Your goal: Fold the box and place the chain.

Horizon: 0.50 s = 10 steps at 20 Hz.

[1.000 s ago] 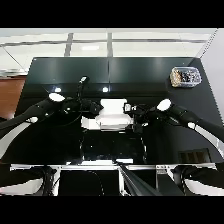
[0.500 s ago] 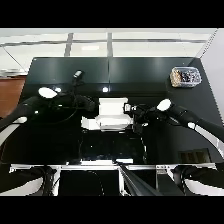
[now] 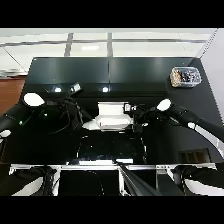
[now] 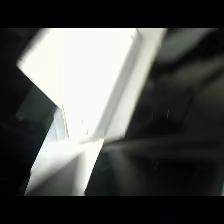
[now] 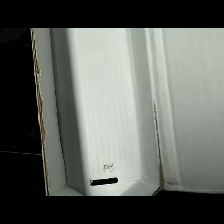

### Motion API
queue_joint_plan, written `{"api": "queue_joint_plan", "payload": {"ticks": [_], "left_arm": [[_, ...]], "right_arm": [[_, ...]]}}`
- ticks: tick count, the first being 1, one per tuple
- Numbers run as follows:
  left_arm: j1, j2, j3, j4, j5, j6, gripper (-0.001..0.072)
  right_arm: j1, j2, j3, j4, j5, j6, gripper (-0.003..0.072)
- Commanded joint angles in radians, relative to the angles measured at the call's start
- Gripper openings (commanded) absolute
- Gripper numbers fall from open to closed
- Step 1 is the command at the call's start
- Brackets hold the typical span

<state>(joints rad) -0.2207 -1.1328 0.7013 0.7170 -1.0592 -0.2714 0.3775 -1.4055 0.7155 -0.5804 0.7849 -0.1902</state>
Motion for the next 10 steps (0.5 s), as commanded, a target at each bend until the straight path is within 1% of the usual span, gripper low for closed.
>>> {"api": "queue_joint_plan", "payload": {"ticks": [1,4,6,10], "left_arm": [[0.002,0.005,-0.007,0.086,0.064,0.149,0.0713],[-0.013,-0.009,-0.007,0.079,0.124,0.272,0.0713],[-0.048,-0.032,-0.007,0.079,0.143,0.362,0.0712],[-0.126,-0.056,-0.007,0.079,0.196,0.393,0.0712]], "right_arm": [[0.000,0.000,0.000,0.000,0.000,0.000,0.0219],[0.000,0.000,0.000,0.001,0.000,0.000,0.0219],[0.000,0.000,0.000,0.000,0.000,0.000,0.0219],[0.000,0.000,0.000,0.000,0.000,0.000,0.0219]]}}
